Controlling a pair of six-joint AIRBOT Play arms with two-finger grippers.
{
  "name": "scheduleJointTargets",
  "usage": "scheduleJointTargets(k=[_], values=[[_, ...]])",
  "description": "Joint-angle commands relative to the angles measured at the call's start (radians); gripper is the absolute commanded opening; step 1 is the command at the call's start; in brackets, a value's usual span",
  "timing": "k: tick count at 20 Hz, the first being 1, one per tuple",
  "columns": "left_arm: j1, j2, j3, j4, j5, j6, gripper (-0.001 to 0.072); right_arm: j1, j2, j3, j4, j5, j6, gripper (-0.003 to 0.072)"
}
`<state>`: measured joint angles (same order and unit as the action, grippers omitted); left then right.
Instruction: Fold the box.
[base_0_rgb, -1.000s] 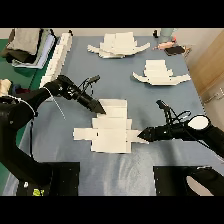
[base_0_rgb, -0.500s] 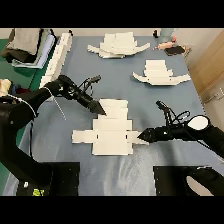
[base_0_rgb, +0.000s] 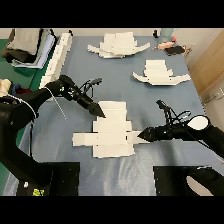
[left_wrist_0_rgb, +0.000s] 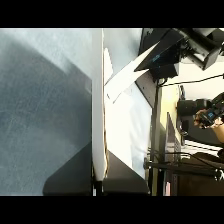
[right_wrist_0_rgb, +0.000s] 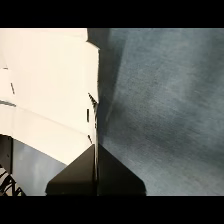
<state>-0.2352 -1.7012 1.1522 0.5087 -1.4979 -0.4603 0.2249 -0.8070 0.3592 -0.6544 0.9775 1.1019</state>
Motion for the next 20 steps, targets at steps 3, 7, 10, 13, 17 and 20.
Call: scheduleJointTargets(k=[3,7,10,13,17,20], values=[[0.000,0.000,0.001,0.020,0.006,0.000,0.0297,0.000,0.000,0.000,-0.001,-0.003,0.000,0.0002],[0.000,-0.001,0.001,0.021,0.010,0.002,0.0284,0.000,0.000,0.000,-0.001,-0.014,0.000,0.0002],[-0.002,-0.001,0.001,0.020,0.025,0.006,0.0282,0.000,0.000,0.000,-0.002,-0.014,0.000,0.0002],[-0.016,-0.001,0.001,0.021,0.009,0.074,0.0016,0.000,0.000,0.000,-0.002,-0.014,0.000,0.0002],[-0.040,0.000,0.001,0.027,0.002,0.105,0.0015,0.000,0.000,0.000,-0.003,-0.039,0.000,0.0037],[-0.037,0.012,0.003,0.028,0.012,0.142,0.0011,-0.012,0.003,0.011,-0.055,-0.113,0.031,0.0372]])
